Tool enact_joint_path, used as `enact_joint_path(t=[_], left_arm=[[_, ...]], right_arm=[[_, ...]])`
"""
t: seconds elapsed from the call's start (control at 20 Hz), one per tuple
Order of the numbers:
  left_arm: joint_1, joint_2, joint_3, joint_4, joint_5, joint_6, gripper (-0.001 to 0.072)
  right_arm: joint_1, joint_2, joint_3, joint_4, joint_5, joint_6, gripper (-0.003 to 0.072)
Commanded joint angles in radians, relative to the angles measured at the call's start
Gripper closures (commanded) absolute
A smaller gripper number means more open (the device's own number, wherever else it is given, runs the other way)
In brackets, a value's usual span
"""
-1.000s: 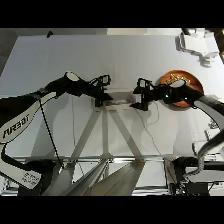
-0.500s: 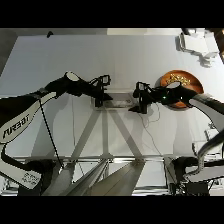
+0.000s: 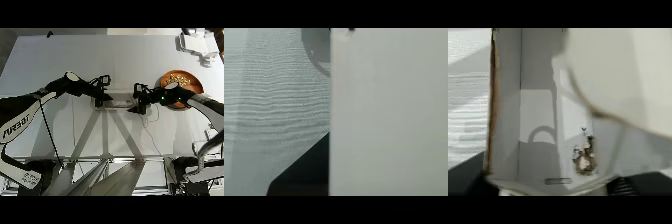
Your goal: Fold the box and place the chain.
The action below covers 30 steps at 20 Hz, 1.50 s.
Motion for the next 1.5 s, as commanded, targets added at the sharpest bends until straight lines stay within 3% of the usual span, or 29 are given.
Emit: enact_joint_path(t=[0.0,0.05,1.25,1.3,1.45], left_arm=[[-0.001,0.000,0.000,0.000,0.001,-0.001,0.0704],[-0.001,0.000,0.000,0.000,0.001,-0.001,0.0704],[-0.001,0.000,0.000,-0.001,-0.019,-0.001,0.0704],[-0.001,0.000,0.000,-0.001,-0.018,-0.001,0.0690],[0.001,0.004,0.000,-0.001,-0.018,-0.001,0.0504]], right_arm=[[0.003,0.000,0.000,-0.004,0.001,0.001,0.0254],[0.003,0.000,0.000,-0.004,0.002,0.001,0.0293],[0.003,0.000,0.000,-0.004,0.003,0.001,0.0291],[0.003,0.000,0.000,-0.004,0.003,0.001,0.0291],[0.003,0.000,0.000,-0.004,0.003,0.001,0.0291]])
